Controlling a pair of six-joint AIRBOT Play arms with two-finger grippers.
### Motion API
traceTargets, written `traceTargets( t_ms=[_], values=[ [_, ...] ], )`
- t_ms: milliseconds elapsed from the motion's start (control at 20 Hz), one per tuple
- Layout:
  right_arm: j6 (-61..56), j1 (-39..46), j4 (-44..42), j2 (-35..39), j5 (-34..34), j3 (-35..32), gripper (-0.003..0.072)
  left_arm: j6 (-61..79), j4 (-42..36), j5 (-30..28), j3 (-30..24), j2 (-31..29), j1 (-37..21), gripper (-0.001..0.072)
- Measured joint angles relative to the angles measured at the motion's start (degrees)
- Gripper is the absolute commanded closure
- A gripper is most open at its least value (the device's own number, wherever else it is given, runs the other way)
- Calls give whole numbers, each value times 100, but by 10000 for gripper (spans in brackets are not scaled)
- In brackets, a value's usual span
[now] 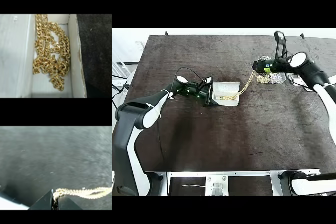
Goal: Fold the box and place the chain.
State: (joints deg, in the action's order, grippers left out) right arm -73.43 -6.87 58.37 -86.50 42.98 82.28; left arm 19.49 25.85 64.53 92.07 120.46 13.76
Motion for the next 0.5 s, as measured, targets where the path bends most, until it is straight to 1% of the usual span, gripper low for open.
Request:
traceTargets(
  t_ms=[250, 500],
  values=[
    [-11, -476, 264, 890, 328, -291, 677, 0, 0, 0, 0, 0, 0, 217],
    [-173, -1056, 358, 1228, 385, -616, 677, 0, 0, 2, 0, 0, 0, 217]
  ],
)
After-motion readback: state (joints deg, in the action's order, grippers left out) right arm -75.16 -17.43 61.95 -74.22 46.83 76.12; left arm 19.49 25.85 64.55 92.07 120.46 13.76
